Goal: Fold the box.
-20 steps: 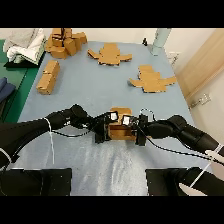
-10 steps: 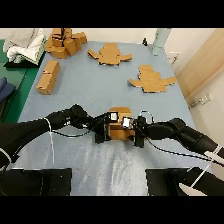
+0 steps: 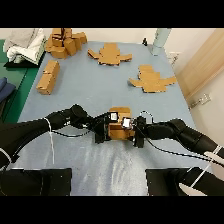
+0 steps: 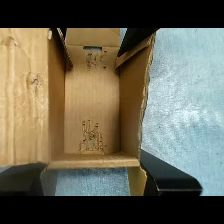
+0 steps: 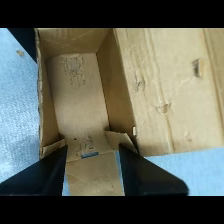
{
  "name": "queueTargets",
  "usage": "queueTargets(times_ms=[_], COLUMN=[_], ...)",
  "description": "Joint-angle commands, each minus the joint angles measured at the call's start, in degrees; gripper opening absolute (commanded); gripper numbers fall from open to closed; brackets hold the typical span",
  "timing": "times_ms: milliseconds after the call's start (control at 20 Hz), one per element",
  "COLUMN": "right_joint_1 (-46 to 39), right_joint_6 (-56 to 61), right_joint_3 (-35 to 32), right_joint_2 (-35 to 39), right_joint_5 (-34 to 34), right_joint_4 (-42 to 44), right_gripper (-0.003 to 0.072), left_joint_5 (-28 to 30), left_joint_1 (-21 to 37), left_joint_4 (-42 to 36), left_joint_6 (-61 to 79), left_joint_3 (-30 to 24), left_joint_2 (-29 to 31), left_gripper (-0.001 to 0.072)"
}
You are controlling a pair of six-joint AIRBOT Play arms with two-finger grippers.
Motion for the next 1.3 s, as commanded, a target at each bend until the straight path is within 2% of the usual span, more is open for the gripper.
queueTargets(times_ms=[0, 50, 100, 150, 250, 400, 500, 550, 650, 800, 900, 1100, 1250], right_joint_1=[0.0, 0.0, 0.0, 0.0, 0.0, -1.5, -6.2, -9.8, -16.5, -19.6, -19.6, -19.6, -19.6], right_joint_6=[0.9, 3.8, 8.7, 16.5, 32.0, 53.8, 72.8, 80.1, 83.4, 70.3, 63.5, 53.0, 50.8], right_joint_3=[0.0, 0.1, 0.3, 0.7, 1.6, 1.8, 1.8, 1.7, 0.8, -0.6, -0.6, -0.3, -0.3], right_joint_2=[0.5, 1.2, 2.1, 3.2, 6.2, 11.2, 11.6, 11.0, 9.1, 4.2, 0.2, -1.4, 1.8], right_joint_5=[-1.4, -3.0, -4.5, -5.9, -9.2, -13.9, -20.2, -23.7, -22.9, -15.0, -12.5, -13.2, -14.5], right_joint_4=[-1.6, -4.6, -8.9, -15.1, -28.6, -45.6, -52.5, -51.0, -39.4, -18.8, -10.3, 4.0, 6.8], right_gripper=[0.0467, 0.0278, 0.0129, 0.0067, 0.0009, 0.0004, 0.0004, 0.0003, 0.0003, 0.0003, 0.0003, 0.0003, 0.0003], left_joint_5=[0.0, 0.0, 0.0, 0.0, 0.0, 0.0, 0.0, 0.0, 0.0, 0.0, 0.0, 0.0, 0.0], left_joint_1=[0.0, 0.0, 0.0, 0.0, 0.0, 0.0, 0.0, 0.0, 0.0, 0.0, 0.0, 0.0, 0.0], left_joint_4=[0.0, 0.0, 0.0, 0.0, 0.0, 0.0, 0.0, 0.0, 0.0, 0.0, 0.0, 0.0, 0.0], left_joint_6=[0.0, 0.0, 0.0, 0.0, 0.0, 0.0, 0.0, 0.0, 0.0, 0.0, 0.0, 0.0, 0.0], left_joint_3=[0.0, 0.0, 0.0, 0.0, 0.0, 0.0, 0.0, 0.0, 0.0, 0.0, 0.0, 0.0, 0.0], left_joint_2=[0.0, 0.0, 0.0, 0.0, 0.0, 0.0, 0.0, 0.0, 0.0, 0.0, 0.0, 0.0, 0.0], left_gripper=[0.0463, 0.0463, 0.0463, 0.0463, 0.0462, 0.0463, 0.0463, 0.0463, 0.0463, 0.0463, 0.0463, 0.0463, 0.0463])
